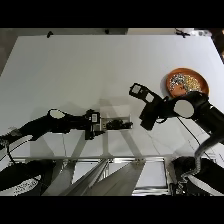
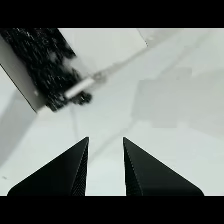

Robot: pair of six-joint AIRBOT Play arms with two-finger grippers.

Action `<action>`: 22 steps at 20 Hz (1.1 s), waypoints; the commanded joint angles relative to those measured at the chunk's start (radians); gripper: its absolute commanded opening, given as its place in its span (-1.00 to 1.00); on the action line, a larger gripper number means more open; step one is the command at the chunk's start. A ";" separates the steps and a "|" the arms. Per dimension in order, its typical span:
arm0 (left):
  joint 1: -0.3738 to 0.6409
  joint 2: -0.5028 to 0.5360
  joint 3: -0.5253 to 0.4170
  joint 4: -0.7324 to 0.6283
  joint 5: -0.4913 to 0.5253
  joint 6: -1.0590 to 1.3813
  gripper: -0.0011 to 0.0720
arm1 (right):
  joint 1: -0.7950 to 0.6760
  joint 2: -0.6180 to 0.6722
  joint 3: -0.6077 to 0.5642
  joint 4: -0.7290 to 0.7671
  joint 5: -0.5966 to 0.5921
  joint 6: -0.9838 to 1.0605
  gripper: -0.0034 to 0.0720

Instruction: Fold the box and place the chain.

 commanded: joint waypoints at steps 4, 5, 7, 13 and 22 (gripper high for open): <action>0.000 0.000 0.000 0.000 0.000 0.000 -0.66 | -0.063 -0.115 -0.105 0.078 -0.109 -0.665 -0.06; 0.000 0.000 0.000 0.000 0.000 0.000 -0.66 | -0.063 -0.142 -0.109 0.109 -0.150 -0.729 -0.06; 0.000 0.000 0.000 0.000 0.000 0.000 -0.66 | -0.063 -0.182 -0.109 0.193 -0.229 -0.802 -0.06; 0.000 0.000 0.000 0.000 0.000 0.000 -0.66 | -0.063 -0.236 -0.110 0.369 -0.286 -1.022 -0.07; 0.000 0.000 0.000 0.000 0.000 0.000 -0.66 | -0.063 -0.282 -0.137 0.370 -0.205 -1.022 -0.08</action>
